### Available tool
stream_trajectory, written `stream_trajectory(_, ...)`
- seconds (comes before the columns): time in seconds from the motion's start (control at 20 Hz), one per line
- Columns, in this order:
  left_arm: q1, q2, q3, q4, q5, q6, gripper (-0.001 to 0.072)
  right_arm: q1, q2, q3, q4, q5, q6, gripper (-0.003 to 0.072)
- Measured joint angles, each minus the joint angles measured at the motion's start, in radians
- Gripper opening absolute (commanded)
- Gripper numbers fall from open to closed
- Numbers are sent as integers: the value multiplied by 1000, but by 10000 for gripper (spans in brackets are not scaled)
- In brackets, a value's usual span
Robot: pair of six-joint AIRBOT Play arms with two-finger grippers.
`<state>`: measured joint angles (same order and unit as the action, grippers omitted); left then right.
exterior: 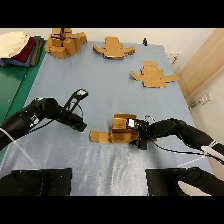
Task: Fold the box.
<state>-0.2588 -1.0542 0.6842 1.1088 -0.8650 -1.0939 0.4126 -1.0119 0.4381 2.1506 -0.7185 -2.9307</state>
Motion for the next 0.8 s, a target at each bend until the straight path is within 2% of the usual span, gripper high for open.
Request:
stream_trajectory(0.15,6,-69,-27,-125,-32,-2,13,0,0,0,0,0,0,572)
stream_trajectory(0.35,-69,-155,-40,-242,24,13,12,0,0,0,0,0,0,572)
stream_trajectory(0.6,-130,-187,-43,-336,101,28,12,0,0,0,0,0,0,572)
stream_trajectory(0.8,-158,-192,-33,-365,115,31,12,0,0,0,0,0,0,572)
